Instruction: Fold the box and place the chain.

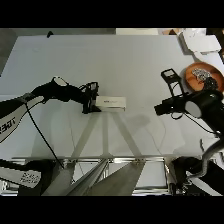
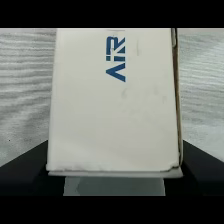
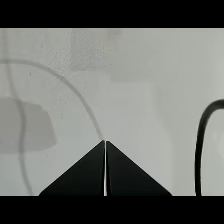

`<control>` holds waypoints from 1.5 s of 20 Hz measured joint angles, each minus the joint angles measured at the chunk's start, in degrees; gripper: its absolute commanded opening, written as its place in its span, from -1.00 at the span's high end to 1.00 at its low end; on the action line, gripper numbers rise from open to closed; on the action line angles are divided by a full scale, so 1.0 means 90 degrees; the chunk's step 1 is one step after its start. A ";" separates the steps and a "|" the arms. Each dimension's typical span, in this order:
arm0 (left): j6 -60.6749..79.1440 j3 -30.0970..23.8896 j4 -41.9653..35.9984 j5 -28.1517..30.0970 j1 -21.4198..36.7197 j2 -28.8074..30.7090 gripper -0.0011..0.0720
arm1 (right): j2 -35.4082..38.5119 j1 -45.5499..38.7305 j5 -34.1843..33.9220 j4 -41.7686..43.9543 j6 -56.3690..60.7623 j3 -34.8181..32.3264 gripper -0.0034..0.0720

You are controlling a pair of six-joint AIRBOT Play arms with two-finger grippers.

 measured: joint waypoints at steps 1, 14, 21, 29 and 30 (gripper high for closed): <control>-0.0036 -0.0002 0.0075 -0.0056 0.0000 0.0085 0.96 | -0.0172 0.0000 -0.0090 0.0002 0.0022 -0.0015 0.88; -0.4578 0.0005 0.3616 0.0311 0.0024 0.3572 0.96 | -0.0675 0.0000 -0.0352 0.0240 0.0083 -0.0058 0.88; -0.8208 0.0002 0.6249 -0.0036 0.0964 0.4677 0.95 | -0.0675 0.0000 -0.0362 0.0457 0.0085 -0.0058 0.88; -1.0074 -0.0061 0.5464 0.1945 0.2679 0.4675 0.95 | -0.0675 0.0000 -0.0367 0.0503 0.0083 -0.0056 0.88; -1.0142 -0.0068 0.5343 0.2256 0.2798 0.4568 0.95 | -0.0675 0.0000 -0.0367 0.0505 0.0085 -0.0056 0.88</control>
